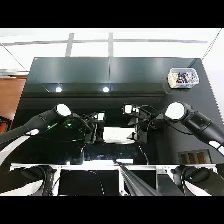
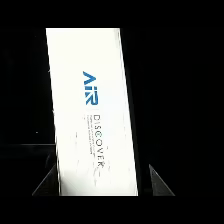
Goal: Fold the box and place the chain.
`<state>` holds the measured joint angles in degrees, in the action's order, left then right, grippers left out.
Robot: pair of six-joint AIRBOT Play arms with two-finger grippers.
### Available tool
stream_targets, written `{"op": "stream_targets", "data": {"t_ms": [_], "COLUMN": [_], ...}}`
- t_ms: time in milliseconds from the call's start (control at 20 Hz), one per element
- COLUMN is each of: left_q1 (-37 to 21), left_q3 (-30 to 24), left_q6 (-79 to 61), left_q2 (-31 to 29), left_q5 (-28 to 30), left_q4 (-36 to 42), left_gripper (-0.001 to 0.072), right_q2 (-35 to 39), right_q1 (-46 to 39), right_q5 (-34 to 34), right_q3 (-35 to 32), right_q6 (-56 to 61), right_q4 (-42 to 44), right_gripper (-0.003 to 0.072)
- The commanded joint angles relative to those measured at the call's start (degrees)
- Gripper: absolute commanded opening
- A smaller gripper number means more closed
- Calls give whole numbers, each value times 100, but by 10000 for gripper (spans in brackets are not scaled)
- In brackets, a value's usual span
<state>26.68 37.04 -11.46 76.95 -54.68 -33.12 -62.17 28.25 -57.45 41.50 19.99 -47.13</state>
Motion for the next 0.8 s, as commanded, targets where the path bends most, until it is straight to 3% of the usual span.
{"op": "stream_targets", "data": {"t_ms": [0,150,200,250,450,750], "left_q1": [-2,-2,-2,-2,-2,-2], "left_q3": [7,7,7,7,7,7], "left_q6": [-7,-7,-7,-7,-7,-7], "left_q2": [-2,-2,-2,-2,-2,-2], "left_q5": [2,2,2,2,4,4], "left_q4": [-4,-4,-4,-4,-4,-4], "left_gripper": [462,462,462,462,462,462], "right_q2": [232,256,256,256,256,254], "right_q1": [7,52,133,240,509,509], "right_q5": [-44,-343,-332,-240,389,402], "right_q3": [7,-61,-98,-136,-247,-323], "right_q6": [-55,-57,-57,-55,-55,-42], "right_q4": [-7,-118,-216,-245,-284,-175], "right_gripper": [599,541,455,425,424,425]}}
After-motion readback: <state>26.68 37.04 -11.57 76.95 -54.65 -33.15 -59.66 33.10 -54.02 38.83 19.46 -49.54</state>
